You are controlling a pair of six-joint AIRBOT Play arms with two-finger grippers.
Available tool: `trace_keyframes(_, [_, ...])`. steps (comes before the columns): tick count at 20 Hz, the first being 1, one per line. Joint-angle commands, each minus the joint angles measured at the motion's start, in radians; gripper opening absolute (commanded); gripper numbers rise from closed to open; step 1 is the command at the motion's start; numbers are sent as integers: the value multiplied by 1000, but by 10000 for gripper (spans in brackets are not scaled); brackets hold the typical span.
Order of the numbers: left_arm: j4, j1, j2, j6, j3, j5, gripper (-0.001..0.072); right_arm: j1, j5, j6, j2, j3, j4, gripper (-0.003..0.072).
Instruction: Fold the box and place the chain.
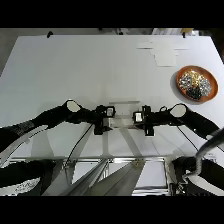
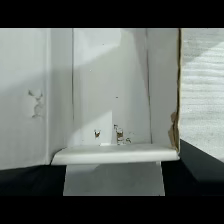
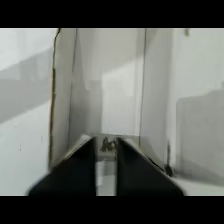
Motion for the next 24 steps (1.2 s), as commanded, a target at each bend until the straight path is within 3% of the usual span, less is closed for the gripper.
trace_keyframes(1, [-1, 1, 1, -1, 0, 4, 211, -48, 13, 246, 86, 0, -135, 18])
trace_keyframes(6, [-1, 1, 1, 0, 0, 4, 211, -190, 9, 703, 247, 0, -184, 17])
trace_keyframes(11, [-1, 1, 1, 0, 0, 4, 211, -335, -3, 1135, 212, 0, -243, 18])
trace_keyframes(14, [-1, 1, 1, 0, 0, 4, 211, -367, 74, 1410, 166, 0, -277, 17])
trace_keyframes(18, [-1, 0, 1, 0, 0, 4, 211, -364, 200, 1492, 74, 0, -265, 17])
trace_keyframes(24, [-1, 1, 1, -1, 0, 4, 211, -266, 194, 1466, -17, 0, -196, 18])
